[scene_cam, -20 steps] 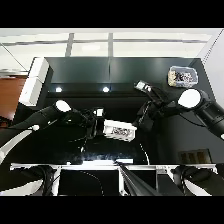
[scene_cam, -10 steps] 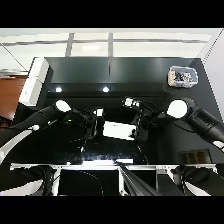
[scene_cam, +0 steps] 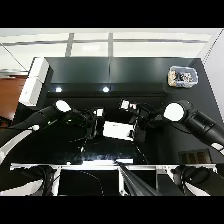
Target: Fold the box and place the chain.
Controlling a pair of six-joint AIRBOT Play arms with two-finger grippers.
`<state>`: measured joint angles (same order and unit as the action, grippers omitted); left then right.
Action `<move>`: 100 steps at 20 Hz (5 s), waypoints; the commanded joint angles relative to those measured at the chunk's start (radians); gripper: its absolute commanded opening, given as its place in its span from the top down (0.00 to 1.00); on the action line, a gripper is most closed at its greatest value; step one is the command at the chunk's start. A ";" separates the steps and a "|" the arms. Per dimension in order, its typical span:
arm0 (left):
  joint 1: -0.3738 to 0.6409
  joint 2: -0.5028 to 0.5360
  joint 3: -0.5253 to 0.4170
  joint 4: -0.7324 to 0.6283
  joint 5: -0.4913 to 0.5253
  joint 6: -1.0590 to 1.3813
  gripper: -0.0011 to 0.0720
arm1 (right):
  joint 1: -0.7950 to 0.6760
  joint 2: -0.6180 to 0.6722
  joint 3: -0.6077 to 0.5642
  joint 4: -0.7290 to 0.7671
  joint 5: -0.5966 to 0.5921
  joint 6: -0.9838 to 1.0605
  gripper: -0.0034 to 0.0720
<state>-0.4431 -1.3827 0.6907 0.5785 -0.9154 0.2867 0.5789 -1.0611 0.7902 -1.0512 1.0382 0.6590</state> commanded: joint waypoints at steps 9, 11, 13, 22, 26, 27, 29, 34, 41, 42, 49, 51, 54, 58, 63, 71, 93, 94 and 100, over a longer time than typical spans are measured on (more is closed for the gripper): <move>0.000 -0.001 0.000 0.000 0.000 0.000 0.48 | 0.003 -0.002 -0.019 0.000 -0.011 0.003 0.02; 0.000 -0.001 0.000 0.000 0.000 0.000 0.48 | 0.003 -0.002 -0.039 0.002 -0.016 0.003 0.02; 0.000 -0.001 0.000 0.000 0.000 0.000 0.48 | 0.003 -0.002 -0.051 0.000 -0.031 0.013 0.02; 0.000 -0.001 0.000 0.000 0.000 0.000 0.48 | 0.003 -0.001 -0.051 0.000 -0.071 0.045 0.56; 0.000 -0.001 0.000 0.000 0.000 0.000 0.48 | 0.003 0.000 -0.050 0.004 -0.071 0.050 0.56; 0.000 -0.001 0.000 0.000 0.000 0.000 0.48 | 0.003 0.000 -0.050 0.003 -0.071 0.066 0.56; 0.000 -0.001 0.000 0.000 -0.001 0.000 0.48 | 0.003 0.002 -0.047 0.003 -0.071 0.097 0.56; 0.000 -0.001 0.000 0.000 -0.001 0.000 0.48 | 0.003 0.012 -0.040 0.000 -0.074 0.097 0.56; 0.000 -0.001 0.000 0.000 -0.001 0.000 0.48 | 0.003 0.012 -0.039 -0.002 -0.074 0.096 0.56; 0.000 -0.001 0.000 0.000 -0.001 0.000 0.48 | 0.003 0.012 -0.039 -0.002 -0.075 0.096 0.56; 0.000 -0.001 0.000 0.000 -0.001 0.000 0.48 | 0.003 0.011 -0.039 -0.035 -0.082 0.096 0.56; 0.000 -0.001 0.000 0.000 -0.001 0.000 0.48 | 0.003 0.011 -0.039 -0.035 -0.081 0.096 0.56; 0.000 -0.001 0.000 0.000 -0.001 0.000 0.48 | 0.003 0.011 -0.039 -0.034 -0.080 0.096 0.56; 0.000 -0.001 0.000 0.001 -0.001 0.000 0.48 | 0.018 0.011 -0.054 -0.034 -0.076 0.096 0.56; 0.000 -0.001 0.000 0.001 -0.001 0.000 0.48 | 0.048 0.011 -0.059 -0.036 -0.093 0.097 0.56; 0.000 -0.001 0.000 0.001 -0.001 0.000 0.48 | 0.048 0.011 -0.068 -0.035 -0.093 0.097 0.46; 0.000 -0.001 0.000 0.001 -0.001 0.000 0.48 | 0.048 0.011 -0.079 -0.043 -0.055 0.148 0.46; 0.000 -0.001 0.000 0.001 -0.001 0.000 0.48 | 0.048 0.015 -0.074 -0.043 -0.041 0.161 0.46; 0.000 -0.001 0.000 0.001 -0.001 0.000 0.48 | 0.028 0.108 -0.055 -0.042 -0.020 0.269 0.46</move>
<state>-0.4435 -1.3830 0.6903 0.5789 -0.9180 0.2855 0.6193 -0.9962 0.7296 -1.0973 1.0130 0.8558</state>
